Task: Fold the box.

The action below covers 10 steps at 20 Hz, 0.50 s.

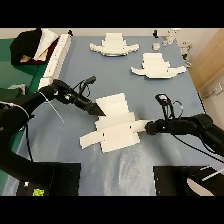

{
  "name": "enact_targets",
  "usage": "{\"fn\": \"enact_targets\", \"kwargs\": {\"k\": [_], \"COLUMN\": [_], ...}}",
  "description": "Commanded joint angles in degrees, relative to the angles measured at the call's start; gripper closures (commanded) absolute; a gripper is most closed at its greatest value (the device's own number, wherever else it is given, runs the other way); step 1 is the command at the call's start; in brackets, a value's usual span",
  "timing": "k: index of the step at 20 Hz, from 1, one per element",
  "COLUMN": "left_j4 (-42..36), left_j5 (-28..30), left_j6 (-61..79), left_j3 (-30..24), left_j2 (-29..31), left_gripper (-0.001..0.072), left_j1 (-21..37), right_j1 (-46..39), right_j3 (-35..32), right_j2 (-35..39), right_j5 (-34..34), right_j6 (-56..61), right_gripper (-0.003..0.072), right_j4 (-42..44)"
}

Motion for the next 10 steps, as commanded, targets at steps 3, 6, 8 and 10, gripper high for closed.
{"fn": "enact_targets", "kwargs": {"k": [3,6,8,10], "left_j4": [4.50,7.69,7.65,7.69], "left_j5": [6.34,9.90,13.77,18.88], "left_j6": [13.86,19.10,21.38,22.67], "left_j3": [0.50,0.11,-0.94,-3.67], "left_j2": [6.91,7.39,8.37,11.82], "left_gripper": [0.0699,0.0700,0.0702,0.0702], "left_j1": [-3.41,-8.31,-12.00,-15.15], "right_j1": [-3.91,-4.74,-4.74,-4.74], "right_j3": [5.51,10.19,12.09,12.41], "right_j2": [-0.04,-0.04,-0.04,-0.07], "right_j5": [0.17,0.20,0.24,0.20], "right_j6": [25.75,26.60,27.04,27.04], "right_gripper": [0.0141,0.0093,0.0094,0.0094], "right_j4": [-27.26,-27.26,-27.28,-28.04]}}
